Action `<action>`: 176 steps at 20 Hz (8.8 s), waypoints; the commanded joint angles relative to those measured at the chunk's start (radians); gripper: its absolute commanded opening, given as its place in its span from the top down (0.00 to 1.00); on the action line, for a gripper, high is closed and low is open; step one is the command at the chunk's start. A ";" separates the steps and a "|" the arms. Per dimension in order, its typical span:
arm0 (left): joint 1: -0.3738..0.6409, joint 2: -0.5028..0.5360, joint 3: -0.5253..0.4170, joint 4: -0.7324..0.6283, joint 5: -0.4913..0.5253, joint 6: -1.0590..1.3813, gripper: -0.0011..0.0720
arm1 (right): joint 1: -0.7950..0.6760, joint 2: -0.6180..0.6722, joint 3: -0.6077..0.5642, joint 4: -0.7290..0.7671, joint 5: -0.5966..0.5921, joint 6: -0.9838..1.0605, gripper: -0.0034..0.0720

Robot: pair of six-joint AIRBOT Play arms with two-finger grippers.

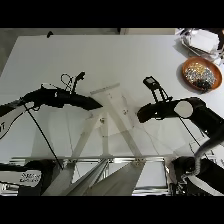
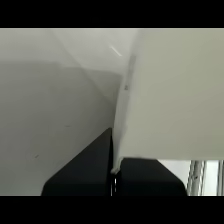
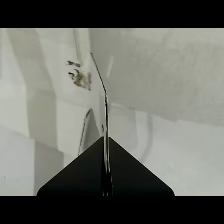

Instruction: Fold the box and place the chain.

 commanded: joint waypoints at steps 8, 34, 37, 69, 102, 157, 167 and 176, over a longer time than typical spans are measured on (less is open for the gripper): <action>-0.016 0.159 0.000 0.126 -0.060 0.309 0.98 | 0.000 0.112 0.009 -0.026 0.220 0.001 0.50; -0.265 0.058 -0.001 0.026 0.264 0.631 0.98 | 0.000 0.292 0.009 -0.083 0.338 0.000 0.50; -0.265 0.058 -0.001 0.027 0.272 0.631 0.98 | 0.000 0.292 0.009 -0.084 0.338 0.000 0.50; -0.267 0.074 0.029 0.183 0.246 0.468 0.98 | 0.000 0.292 0.009 -0.083 0.315 0.000 0.50; -0.317 0.088 0.082 0.356 0.275 0.372 0.97 | 0.000 0.292 0.009 -0.084 0.316 -0.011 0.50; -0.317 0.088 0.082 0.356 0.275 0.372 0.97 | 0.300 0.135 -0.284 -0.222 -0.361 -0.599 0.07; -0.317 0.088 0.082 0.356 0.275 0.372 0.97 | 0.362 0.117 -0.317 -0.235 -0.299 -0.686 0.07; -0.317 0.088 0.082 0.356 0.275 0.372 0.97 | 0.361 0.066 -0.310 -0.229 -0.433 -0.682 0.07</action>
